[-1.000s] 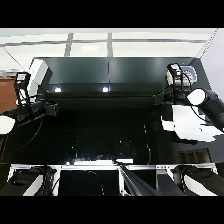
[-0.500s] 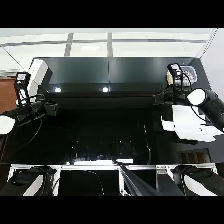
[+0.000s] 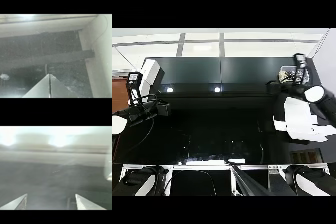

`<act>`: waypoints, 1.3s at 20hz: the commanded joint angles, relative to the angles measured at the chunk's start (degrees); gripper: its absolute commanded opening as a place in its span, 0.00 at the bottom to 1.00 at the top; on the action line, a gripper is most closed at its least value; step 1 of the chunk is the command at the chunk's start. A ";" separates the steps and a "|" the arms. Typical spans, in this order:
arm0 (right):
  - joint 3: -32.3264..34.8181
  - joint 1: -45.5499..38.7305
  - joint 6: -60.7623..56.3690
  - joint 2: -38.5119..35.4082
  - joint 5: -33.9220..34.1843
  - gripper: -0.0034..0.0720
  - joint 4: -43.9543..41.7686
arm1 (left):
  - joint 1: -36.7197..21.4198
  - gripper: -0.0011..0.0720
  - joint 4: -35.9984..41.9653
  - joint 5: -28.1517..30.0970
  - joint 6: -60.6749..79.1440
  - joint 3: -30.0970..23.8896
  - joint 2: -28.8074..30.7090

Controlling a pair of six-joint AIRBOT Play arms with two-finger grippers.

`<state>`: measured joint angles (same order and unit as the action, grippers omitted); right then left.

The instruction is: Fold the box and place the chain.

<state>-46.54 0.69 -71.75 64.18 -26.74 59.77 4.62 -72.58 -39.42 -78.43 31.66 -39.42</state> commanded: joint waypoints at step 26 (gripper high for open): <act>-12.37 -51.47 16.00 11.98 -46.80 0.08 3.96 | -0.02 0.05 4.70 0.07 -0.02 -0.02 -0.72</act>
<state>-59.72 -54.52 -53.39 79.72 -73.93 65.69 4.62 -69.45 -39.40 -78.46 31.66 -40.12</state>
